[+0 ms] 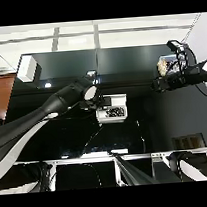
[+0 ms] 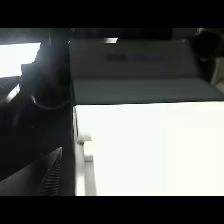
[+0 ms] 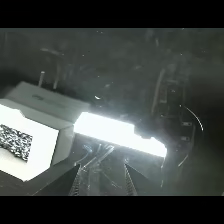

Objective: Fold the box and place the chain.

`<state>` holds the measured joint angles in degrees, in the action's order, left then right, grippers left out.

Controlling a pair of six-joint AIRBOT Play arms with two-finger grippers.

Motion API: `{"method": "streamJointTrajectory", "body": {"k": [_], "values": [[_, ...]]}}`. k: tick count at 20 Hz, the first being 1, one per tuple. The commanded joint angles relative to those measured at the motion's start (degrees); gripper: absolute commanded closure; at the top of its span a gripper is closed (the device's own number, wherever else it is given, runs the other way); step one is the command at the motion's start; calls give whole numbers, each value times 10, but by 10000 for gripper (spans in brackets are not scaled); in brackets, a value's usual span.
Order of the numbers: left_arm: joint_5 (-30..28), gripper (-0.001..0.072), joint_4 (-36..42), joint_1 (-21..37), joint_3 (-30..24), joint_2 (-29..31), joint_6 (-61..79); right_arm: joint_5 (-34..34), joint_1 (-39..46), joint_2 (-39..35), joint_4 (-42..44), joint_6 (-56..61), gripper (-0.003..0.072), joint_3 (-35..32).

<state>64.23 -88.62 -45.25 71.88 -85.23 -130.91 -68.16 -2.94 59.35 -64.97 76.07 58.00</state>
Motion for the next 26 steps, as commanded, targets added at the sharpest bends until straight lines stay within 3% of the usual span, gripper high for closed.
{"method": "streamJointTrajectory", "body": {"k": [1,3,6,8,10,11,12,13,16,18,21,26], "values": [[39,181,-98,4,-8,66,53,4,0,0,-10,0,362,-5],[39,181,-88,44,-52,116,65,9,0,0,-16,0,362,-11],[-73,181,14,146,-176,196,110,23,0,0,-16,0,362,-20],[-132,182,229,226,-259,220,337,34,0,0,-15,0,362,-24],[-63,182,497,278,-322,209,734,46,0,0,-15,0,362,-29],[-8,182,558,287,-343,198,894,52,0,0,-15,0,362,-32],[9,154,567,285,-355,190,981,58,0,0,-15,0,362,-37],[-5,-11,548,276,-361,184,1020,61,0,0,-15,0,362,-42],[-139,-11,438,226,-363,181,1113,69,0,0,-13,0,362,-64],[-219,-11,409,189,-363,181,1260,69,0,0,-12,2,362,-78],[-206,-6,416,169,-348,170,1335,65,0,0,-3,13,362,-87],[-158,-6,520,233,-330,95,1392,78,-1,0,9,13,362,-92]]}}
